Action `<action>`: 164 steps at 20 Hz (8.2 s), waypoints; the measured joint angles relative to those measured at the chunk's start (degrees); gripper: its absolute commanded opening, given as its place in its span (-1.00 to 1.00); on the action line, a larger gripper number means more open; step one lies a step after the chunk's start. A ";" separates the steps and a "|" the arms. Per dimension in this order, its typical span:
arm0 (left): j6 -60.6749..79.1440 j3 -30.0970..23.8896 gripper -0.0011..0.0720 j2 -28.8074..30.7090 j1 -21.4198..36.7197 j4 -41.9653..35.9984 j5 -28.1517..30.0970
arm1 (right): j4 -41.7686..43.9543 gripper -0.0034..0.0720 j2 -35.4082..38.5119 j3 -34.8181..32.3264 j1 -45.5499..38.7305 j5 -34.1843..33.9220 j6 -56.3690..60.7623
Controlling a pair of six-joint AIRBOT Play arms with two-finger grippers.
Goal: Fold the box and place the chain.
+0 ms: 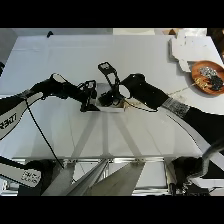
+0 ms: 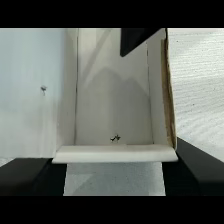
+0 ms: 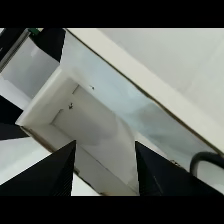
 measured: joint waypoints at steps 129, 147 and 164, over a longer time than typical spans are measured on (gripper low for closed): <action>0.07 0.00 -0.07 0.00 0.00 0.00 0.00 | -7.37 -0.88 -1.38 0.22 2.43 8.28 -10.10; 0.04 0.00 -0.06 0.00 0.00 0.00 -0.02 | -9.44 -0.09 14.34 0.22 1.77 9.03 -12.85; 0.00 0.00 -0.06 0.00 0.00 0.00 -0.02 | 14.80 0.66 14.58 -16.61 -23.04 8.81 -77.55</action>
